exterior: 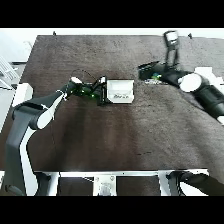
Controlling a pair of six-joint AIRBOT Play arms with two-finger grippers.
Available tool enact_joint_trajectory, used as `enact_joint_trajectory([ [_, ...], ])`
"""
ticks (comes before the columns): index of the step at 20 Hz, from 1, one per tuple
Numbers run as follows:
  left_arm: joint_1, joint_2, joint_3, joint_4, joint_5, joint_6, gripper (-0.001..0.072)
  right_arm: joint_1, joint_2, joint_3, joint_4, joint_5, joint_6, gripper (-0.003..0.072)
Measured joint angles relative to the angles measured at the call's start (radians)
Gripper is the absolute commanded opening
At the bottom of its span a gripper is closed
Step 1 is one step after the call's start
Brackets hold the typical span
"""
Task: Fold the box and place the chain.
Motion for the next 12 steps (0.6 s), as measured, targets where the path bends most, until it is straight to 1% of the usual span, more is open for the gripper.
enact_joint_trajectory([
  [2, 0.000, 0.000, 0.000, 0.000, 0.000, 0.000, 0.0350, -0.074, 0.018, 0.028, 0.043, 0.060, -0.122, 0.0094],
  [3, 0.000, 0.000, 0.000, 0.000, 0.000, 0.000, 0.0350, -0.106, 0.016, 0.047, 0.092, 0.101, -0.205, 0.0091],
  [5, 0.000, 0.000, 0.000, 0.000, 0.000, 0.000, 0.0350, -0.171, -0.016, 0.093, 0.216, 0.221, -0.383, 0.0091],
  [7, 0.000, 0.000, 0.000, 0.000, 0.000, 0.000, 0.0350, -0.238, -0.075, 0.145, 0.330, 0.332, -0.533, 0.0091],
  [9, 0.000, 0.000, 0.000, 0.000, 0.000, 0.000, 0.0350, -0.292, -0.153, 0.193, 0.425, 0.414, -0.637, 0.0091],
  [12, 0.000, 0.000, 0.000, 0.000, 0.000, 0.000, 0.0350, -0.332, -0.288, 0.269, 0.529, 0.512, -0.723, 0.0090],
])
